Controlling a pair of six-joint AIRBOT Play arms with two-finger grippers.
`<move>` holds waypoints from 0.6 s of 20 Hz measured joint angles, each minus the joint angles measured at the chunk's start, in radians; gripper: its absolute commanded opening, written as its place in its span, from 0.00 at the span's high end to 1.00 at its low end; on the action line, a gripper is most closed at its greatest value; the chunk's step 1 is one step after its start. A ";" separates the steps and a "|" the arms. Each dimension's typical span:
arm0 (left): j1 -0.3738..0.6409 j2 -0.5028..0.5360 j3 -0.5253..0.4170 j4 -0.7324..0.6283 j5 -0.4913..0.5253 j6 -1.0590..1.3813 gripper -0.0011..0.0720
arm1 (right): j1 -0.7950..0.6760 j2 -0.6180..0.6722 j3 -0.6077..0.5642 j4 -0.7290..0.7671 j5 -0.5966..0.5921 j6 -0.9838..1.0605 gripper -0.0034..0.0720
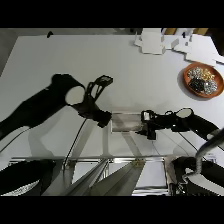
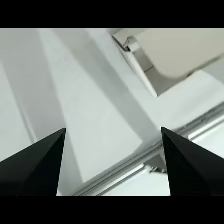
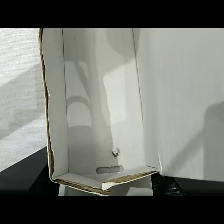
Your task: Fold the box and place the chain.
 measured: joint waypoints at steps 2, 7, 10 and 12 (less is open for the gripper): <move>0.053 0.070 -0.051 -0.007 0.005 0.136 0.09 | 0.000 0.000 0.000 0.000 0.000 0.000 0.38; 0.198 0.185 -0.312 -0.140 0.194 0.809 0.09 | 0.000 0.000 0.000 0.000 0.000 0.000 0.38; 0.243 0.183 -0.463 -0.314 0.365 1.283 0.09 | 0.000 0.000 0.000 0.000 0.000 0.000 0.38; 0.256 0.148 -0.528 -0.469 0.458 1.564 0.09 | 0.000 0.000 0.000 0.000 0.000 0.000 0.38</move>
